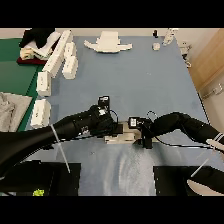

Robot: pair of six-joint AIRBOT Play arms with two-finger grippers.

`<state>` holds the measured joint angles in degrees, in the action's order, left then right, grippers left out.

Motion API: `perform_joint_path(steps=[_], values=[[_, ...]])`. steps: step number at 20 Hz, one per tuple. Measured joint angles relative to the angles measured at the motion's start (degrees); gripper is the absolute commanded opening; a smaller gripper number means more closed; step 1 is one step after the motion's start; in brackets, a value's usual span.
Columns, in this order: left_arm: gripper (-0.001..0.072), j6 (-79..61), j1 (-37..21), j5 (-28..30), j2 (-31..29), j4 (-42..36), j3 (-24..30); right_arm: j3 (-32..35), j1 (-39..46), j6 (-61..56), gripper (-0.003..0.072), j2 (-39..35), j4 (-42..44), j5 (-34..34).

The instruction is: Fold the box.

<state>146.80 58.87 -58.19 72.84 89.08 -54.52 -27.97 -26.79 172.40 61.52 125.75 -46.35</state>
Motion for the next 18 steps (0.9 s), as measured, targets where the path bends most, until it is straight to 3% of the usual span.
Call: perform_joint_path(steps=[9, 10, 12, 13, 15, 18], values=[[0.033, 2.4, 1.4, -4.8, 5.6, 2.1, -3.4, 0.0, 0.0, 0.0, 0.052, 0.0, 0.0, 0.0], [0.0282, 2.7, 1.6, -5.0, 5.9, 2.5, -3.7, 0.0, 0.0, 0.0, 0.052, 0.0, 0.0, 0.0], [0.0274, 3.1, 1.6, -5.2, 6.6, 3.2, -4.1, 0.0, 0.0, 0.0, 0.052, 0.0, 0.0, 0.0], [0.0101, 3.3, 1.6, -5.3, 6.9, 3.5, -4.4, 0.0, 0.0, 0.0, 0.052, 0.0, 0.0, 0.0], [0.0012, 3.7, 1.9, -6.3, 7.4, 4.2, -4.6, 0.0, 0.0, 0.0, 0.052, 0.0, 0.0, 0.0], [0.0013, 4.0, 2.5, -6.4, 7.7, 4.8, -4.8, 0.0, 0.0, 0.0, 0.052, 0.0, 0.0, 0.0]])
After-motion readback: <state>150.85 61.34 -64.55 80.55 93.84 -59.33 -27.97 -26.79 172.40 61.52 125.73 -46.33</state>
